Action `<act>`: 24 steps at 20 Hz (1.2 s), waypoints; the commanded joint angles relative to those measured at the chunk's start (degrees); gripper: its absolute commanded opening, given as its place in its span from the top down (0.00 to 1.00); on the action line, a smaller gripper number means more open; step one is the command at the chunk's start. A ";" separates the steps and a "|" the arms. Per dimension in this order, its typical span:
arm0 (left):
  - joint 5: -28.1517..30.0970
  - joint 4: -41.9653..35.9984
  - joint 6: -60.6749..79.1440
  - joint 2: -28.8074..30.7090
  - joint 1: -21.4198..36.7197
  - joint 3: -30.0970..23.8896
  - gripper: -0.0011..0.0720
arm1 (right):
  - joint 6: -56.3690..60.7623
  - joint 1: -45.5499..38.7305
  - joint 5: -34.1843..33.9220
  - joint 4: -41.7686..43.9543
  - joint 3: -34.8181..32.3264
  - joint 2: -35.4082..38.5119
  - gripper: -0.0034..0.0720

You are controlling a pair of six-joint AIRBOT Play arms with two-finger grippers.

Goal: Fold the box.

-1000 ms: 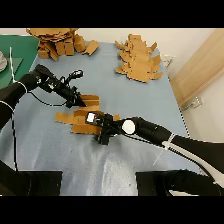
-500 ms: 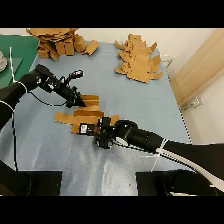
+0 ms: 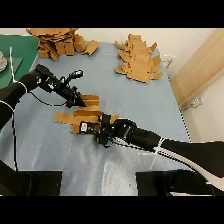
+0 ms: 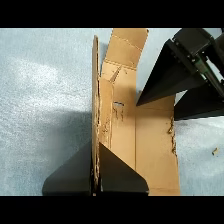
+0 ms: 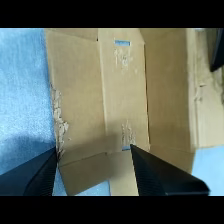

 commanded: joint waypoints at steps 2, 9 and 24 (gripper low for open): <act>-0.02 0.02 0.02 -0.02 0.02 0.02 0.97 | 0.42 -0.87 -1.77 -1.90 1.49 -1.42 0.03; -0.02 0.02 0.02 -0.02 0.02 0.02 0.97 | 3.85 -5.16 -2.93 -1.86 2.75 -1.31 0.03; -0.02 0.02 0.02 -0.02 0.02 0.02 0.97 | 4.26 -5.16 -2.45 -1.29 4.00 -1.29 0.03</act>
